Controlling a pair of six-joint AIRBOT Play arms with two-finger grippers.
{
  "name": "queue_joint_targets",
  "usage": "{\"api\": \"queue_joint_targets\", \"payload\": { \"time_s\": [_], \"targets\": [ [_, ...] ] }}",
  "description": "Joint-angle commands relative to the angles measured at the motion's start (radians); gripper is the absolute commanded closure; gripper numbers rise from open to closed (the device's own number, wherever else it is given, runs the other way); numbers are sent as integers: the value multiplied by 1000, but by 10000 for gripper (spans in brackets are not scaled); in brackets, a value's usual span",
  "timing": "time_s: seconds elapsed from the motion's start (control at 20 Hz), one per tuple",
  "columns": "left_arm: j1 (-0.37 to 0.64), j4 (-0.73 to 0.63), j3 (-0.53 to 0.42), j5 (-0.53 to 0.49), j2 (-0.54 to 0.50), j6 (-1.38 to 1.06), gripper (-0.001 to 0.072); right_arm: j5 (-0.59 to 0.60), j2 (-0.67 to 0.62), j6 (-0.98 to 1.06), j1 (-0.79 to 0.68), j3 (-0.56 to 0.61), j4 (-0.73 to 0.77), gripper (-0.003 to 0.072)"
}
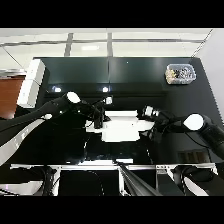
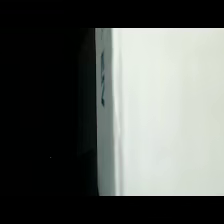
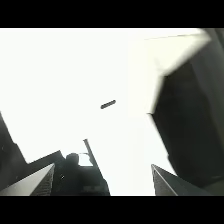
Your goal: Fold the box and place the chain.
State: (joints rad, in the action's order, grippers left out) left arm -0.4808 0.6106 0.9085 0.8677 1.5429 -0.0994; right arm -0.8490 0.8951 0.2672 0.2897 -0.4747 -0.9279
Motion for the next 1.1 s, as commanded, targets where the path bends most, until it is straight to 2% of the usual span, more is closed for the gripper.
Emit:
{"api": "queue_joint_targets", "payload": {
  "time_s": [0.0, 0.15, 0.3, 0.6, 0.9, 1.05],
  "targets": [
    [-1, 2, 2, 1, 1, -2, 684, 12, 2, -71, 69, 29, -42, -14],
    [-1, 2, 2, 1, 1, -2, 683, 48, 4, -70, 128, 54, -19, -14],
    [-1, 3, 2, 1, 1, -2, 683, 189, 16, -70, 190, 105, 16, -14],
    [-1, 2, 2, 0, 1, -2, 683, 322, 79, -70, 280, 99, 11, -14],
    [-1, 2, 2, 1, 1, -2, 683, 316, 79, -70, 222, -12, 10, -14],
    [-1, 2, 2, 0, 1, -2, 684, 236, 79, -82, 177, -46, 37, -14]
  ]
}}
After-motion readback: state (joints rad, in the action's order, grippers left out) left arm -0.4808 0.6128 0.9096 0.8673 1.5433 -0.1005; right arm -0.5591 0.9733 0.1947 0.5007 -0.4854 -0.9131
